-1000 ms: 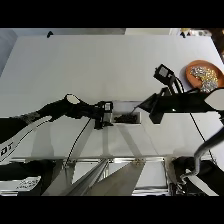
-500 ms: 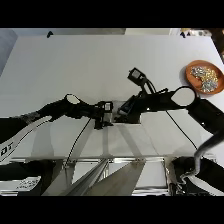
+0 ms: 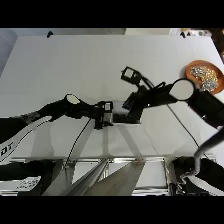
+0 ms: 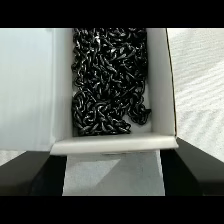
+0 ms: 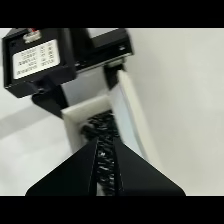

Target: Fold the box and place the chain.

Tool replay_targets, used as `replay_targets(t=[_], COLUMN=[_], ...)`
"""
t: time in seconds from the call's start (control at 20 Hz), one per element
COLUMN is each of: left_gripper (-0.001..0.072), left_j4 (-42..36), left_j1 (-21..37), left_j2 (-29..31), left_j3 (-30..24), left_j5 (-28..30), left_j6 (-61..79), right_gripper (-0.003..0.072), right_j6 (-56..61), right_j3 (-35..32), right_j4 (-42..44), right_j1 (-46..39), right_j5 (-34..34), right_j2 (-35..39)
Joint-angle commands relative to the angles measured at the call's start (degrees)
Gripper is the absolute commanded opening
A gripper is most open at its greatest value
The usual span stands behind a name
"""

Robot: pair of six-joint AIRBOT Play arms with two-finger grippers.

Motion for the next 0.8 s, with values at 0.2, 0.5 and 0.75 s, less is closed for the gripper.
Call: replay_targets(t=[0.2, 0.5, 0.75], left_gripper=[0.0273, 0.0273, 0.0273], left_j4=[0.0, 0.0, 0.0], left_j1=[0.0, 0.0, 0.0], left_j2=[0.0, 0.0, 0.0], left_j3=[0.0, 0.0, 0.0], left_j5=[0.0, 0.0, 0.0], left_j6=[0.0, 0.0, 0.0], right_gripper=[0.0017, 0.0017, 0.0017], right_j6=[0.3, 0.9, 0.3], right_j3=[5.9, 4.7, -1.1], right_j4=[-8.8, -7.6, -6.3], right_j1=[-9.9, -12.4, -10.1], right_j5=[-1.6, -0.7, -0.6], right_j2=[-1.4, -9.5, -12.0])
